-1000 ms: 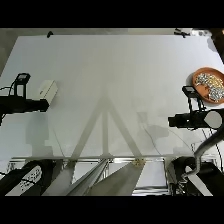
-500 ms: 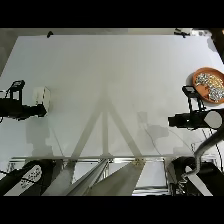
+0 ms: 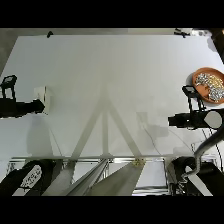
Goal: Fold the box and place the chain.
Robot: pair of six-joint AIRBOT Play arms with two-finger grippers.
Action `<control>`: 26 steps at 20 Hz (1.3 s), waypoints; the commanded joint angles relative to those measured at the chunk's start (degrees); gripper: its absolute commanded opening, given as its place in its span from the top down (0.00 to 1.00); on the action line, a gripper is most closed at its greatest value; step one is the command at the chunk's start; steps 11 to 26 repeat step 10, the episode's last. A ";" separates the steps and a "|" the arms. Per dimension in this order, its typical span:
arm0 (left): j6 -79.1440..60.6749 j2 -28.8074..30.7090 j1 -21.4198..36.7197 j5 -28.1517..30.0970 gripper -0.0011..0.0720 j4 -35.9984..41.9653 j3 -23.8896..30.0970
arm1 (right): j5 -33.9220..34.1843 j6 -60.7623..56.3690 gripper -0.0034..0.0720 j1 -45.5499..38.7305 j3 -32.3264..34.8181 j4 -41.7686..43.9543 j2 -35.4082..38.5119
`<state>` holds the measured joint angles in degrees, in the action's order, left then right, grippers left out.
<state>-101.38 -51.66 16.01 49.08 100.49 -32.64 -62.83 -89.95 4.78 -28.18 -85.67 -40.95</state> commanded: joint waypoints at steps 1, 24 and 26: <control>-0.09 3.76 -0.04 0.22 0.02 0.83 0.02 | 1.05 0.00 0.93 0.04 -0.02 0.46 -0.02; -0.09 4.72 -0.04 0.22 0.02 0.83 0.02 | 0.74 0.00 0.93 0.04 -0.02 0.66 -0.02; -0.09 4.72 -0.04 0.22 0.02 0.83 0.02 | 0.74 0.00 0.93 0.04 -0.02 0.66 -0.02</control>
